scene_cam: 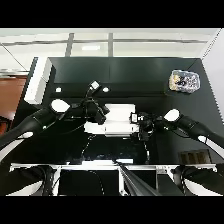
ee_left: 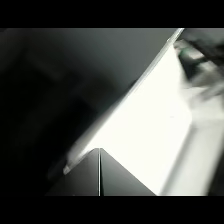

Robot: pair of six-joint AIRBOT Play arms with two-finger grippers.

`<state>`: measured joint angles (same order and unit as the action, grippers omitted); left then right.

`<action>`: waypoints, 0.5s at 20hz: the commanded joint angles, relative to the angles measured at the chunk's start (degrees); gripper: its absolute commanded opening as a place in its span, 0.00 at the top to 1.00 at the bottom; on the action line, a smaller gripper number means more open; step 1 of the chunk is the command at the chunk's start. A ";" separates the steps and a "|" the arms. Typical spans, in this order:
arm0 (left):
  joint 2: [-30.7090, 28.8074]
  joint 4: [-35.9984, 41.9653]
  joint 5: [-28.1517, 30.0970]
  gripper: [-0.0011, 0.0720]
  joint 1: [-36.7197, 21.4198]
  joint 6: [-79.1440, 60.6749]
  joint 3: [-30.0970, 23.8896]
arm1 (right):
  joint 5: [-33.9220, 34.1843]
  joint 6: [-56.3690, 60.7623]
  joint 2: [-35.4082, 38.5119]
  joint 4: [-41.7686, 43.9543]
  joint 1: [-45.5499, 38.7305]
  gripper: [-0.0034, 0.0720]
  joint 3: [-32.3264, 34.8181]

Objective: Fold the box and place the chain.

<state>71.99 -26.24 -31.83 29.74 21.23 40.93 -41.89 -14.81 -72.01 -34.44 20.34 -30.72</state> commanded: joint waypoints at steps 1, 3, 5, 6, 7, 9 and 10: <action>5.16 -2.51 1.66 0.95 0.02 -1.22 -0.13 | -0.33 0.00 0.00 -0.04 0.04 0.77 0.02; 6.78 -2.45 0.28 0.95 0.04 -1.20 -0.11 | -0.33 0.00 0.00 -0.04 0.04 0.77 0.04; 7.50 -2.47 -1.09 0.95 0.02 -1.20 -0.11 | -0.33 0.02 0.00 -0.04 0.04 0.77 0.04; 7.72 -2.60 -1.73 0.95 0.02 -1.49 -0.11 | -0.33 0.02 0.00 -0.04 0.04 0.77 0.04; 7.56 -4.11 -1.75 0.95 0.00 -1.60 0.15 | -0.31 0.02 0.00 -0.04 0.04 0.77 0.02; 6.01 -6.21 -3.17 0.95 -0.63 -1.46 2.10 | -0.31 0.02 0.00 -0.02 0.04 0.77 0.04; 4.37 -6.21 -4.50 0.95 -1.07 -1.40 3.13 | -0.31 0.02 0.00 -0.02 0.04 0.77 0.02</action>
<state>77.97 -30.81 -33.80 29.28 19.88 42.24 -42.33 -14.96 -72.01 -34.61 20.34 -30.70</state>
